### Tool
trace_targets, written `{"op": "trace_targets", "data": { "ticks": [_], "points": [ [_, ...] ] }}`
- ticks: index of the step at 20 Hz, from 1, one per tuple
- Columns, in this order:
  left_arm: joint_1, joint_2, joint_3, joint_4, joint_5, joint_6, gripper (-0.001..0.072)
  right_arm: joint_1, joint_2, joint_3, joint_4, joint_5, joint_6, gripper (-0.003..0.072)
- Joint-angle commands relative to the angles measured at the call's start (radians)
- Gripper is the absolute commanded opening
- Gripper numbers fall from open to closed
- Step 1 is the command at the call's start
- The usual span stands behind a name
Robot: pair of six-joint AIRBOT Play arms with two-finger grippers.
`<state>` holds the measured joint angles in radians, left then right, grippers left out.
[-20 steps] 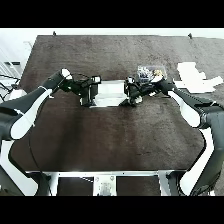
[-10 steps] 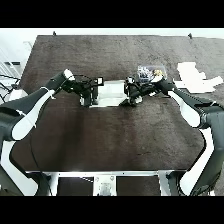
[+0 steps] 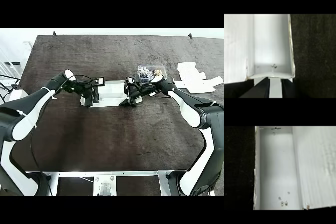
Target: Fold the box and place the chain.
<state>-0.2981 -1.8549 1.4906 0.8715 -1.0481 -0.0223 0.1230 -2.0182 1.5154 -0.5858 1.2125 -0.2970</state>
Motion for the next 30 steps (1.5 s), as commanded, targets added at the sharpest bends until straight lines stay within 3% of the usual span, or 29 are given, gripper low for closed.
{"op": "trace_targets", "data": {
  "ticks": [1, 7, 8, 9, 12, 14, 20, 27, 29, 30],
  "points": [
    [-0.006, -0.001, 0.000, -0.090, 0.000, 0.032, 0.0179, 0.000, 0.000, 0.000, 0.000, 0.001, 0.000, 0.0475],
    [-0.034, -0.001, 0.000, -0.092, 0.040, 0.057, 0.0181, 0.000, 0.000, 0.000, 0.000, 0.001, 0.000, 0.0475],
    [-0.034, -0.001, 0.000, -0.090, 0.045, 0.057, 0.0220, 0.000, 0.000, 0.000, 0.000, 0.001, 0.000, 0.0475],
    [-0.034, -0.001, 0.000, -0.087, 0.053, 0.056, 0.0371, 0.000, 0.000, 0.000, 0.000, 0.001, 0.000, 0.0475],
    [-0.034, -0.001, 0.000, -0.086, 0.064, 0.057, 0.0390, 0.000, 0.000, 0.000, 0.000, 0.001, 0.000, 0.0475],
    [-0.034, -0.001, 0.000, -0.086, 0.076, 0.056, 0.0638, 0.000, 0.000, 0.000, 0.000, 0.001, 0.000, 0.0475],
    [-0.034, -0.001, 0.000, -0.068, 0.120, 0.058, 0.0641, 0.000, 0.000, 0.000, 0.000, 0.001, 0.000, 0.0475],
    [-0.034, 0.000, 0.000, -0.009, 0.065, -0.018, 0.0636, 0.000, 0.000, 0.000, 0.000, 0.001, 0.000, 0.0475],
    [-0.034, 0.000, 0.000, 0.044, 0.050, -0.058, 0.0466, 0.000, 0.000, 0.000, 0.000, 0.001, 0.000, 0.0475],
    [-0.034, 0.000, 0.000, 0.058, 0.042, -0.059, 0.0467, 0.000, 0.000, 0.000, 0.000, 0.001, 0.000, 0.0475]
  ]
}}
